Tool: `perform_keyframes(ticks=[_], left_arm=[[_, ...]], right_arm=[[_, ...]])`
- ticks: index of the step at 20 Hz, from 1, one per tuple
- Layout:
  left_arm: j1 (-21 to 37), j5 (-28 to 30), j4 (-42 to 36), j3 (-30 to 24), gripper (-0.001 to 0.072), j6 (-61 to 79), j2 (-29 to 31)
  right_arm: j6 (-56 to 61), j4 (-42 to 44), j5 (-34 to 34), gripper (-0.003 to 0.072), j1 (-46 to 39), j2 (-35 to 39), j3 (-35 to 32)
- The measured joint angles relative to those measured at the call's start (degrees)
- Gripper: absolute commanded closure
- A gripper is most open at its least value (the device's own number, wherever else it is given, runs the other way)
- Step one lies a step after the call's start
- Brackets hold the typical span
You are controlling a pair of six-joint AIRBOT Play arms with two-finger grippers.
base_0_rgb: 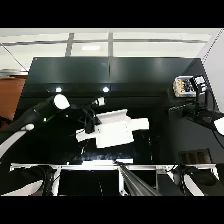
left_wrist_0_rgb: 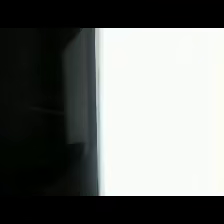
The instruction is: Fold the box and place the chain.
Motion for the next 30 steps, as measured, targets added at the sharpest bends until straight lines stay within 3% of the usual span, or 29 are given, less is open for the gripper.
perform_keyframes(ticks=[4,8,17,24,30], left_arm=[[-2.25,4.52,0.48,-5.68,0.0681,4.04,2.56],[-2.91,7.48,-0.28,-7.63,0.0678,5.46,3.19],[-3.13,9.33,-0.70,-8.20,0.0678,8.74,2.84],[-3.10,9.42,-0.59,-8.15,0.0678,9.46,2.12],[-3.10,9.42,-0.44,-8.13,0.0678,9.64,2.05]], right_arm=[[-1.38,1.14,-0.52,-0.0009,-0.44,-0.11,0.35],[-14.75,7.98,1.57,-0.0009,1.84,-1.03,-0.55],[-39.01,14.86,1.55,-0.0016,15.23,-6.99,-6.23],[-51.10,15.37,0.44,-0.0008,24.98,-13.25,-7.02],[-59.36,21.38,2.67,-0.0018,28.63,-17.51,-7.06]])
